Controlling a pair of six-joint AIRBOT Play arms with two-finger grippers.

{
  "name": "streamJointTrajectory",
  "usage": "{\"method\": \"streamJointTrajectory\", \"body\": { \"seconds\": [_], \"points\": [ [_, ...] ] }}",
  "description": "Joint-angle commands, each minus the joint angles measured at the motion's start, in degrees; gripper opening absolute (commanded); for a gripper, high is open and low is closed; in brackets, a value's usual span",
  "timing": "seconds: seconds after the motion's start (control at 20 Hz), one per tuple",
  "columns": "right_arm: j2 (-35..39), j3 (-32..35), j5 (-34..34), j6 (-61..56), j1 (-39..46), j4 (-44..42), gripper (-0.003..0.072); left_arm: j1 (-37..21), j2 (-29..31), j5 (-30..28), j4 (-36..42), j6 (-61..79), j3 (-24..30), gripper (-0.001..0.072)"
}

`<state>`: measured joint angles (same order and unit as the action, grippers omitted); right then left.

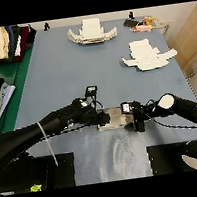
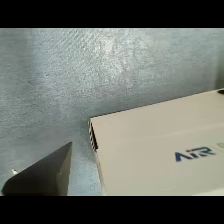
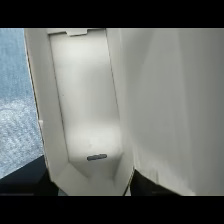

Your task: Fold the box.

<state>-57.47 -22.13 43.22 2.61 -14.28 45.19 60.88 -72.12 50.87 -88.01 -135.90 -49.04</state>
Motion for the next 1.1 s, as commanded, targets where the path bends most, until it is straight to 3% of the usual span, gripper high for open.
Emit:
{"method": "streamJointTrajectory", "body": {
  "seconds": [0.0,0.25,0.35,0.4,0.45,0.7,0.75,0.85,1.05],
  "points": [
    [0.0,0.0,0.0,0.0,0.0,0.0,0.0503,2.0,-3.8,4.4,-5.6,-4.7,-3.7,0.0401],
    [0.0,0.0,0.0,0.0,0.0,0.0,0.0503,3.8,-7.2,8.5,-6.8,-5.0,-6.8,0.0399],
    [0.0,0.0,0.0,0.0,0.0,0.0,0.0503,3.8,-7.3,8.4,-6.8,-6.7,-6.9,0.0205],
    [0.0,0.0,0.0,0.0,0.0,0.0,0.0503,3.8,-7.3,8.2,-6.8,-6.7,-6.9,0.0046],
    [0.0,0.0,0.0,0.0,0.0,0.0,0.0503,3.8,-7.3,8.3,-6.7,-7.0,-6.9,0.0019],
    [0.0,0.0,0.0,0.0,0.0,0.0,0.0503,3.8,-7.3,10.4,-6.3,-9.0,-7.0,0.0021],
    [0.0,0.0,0.0,0.0,0.0,0.0,0.0503,3.8,-7.3,10.4,-5.8,-9.0,-7.2,0.0054],
    [0.0,0.0,0.0,0.0,0.0,0.0,0.0503,3.8,-7.2,10.4,-5.8,-9.1,-7.7,0.0570],
    [0.0,0.0,0.0,0.0,0.0,0.0,0.0503,3.8,-7.2,10.6,-5.9,-9.2,-7.7,0.0586]
  ]
}}
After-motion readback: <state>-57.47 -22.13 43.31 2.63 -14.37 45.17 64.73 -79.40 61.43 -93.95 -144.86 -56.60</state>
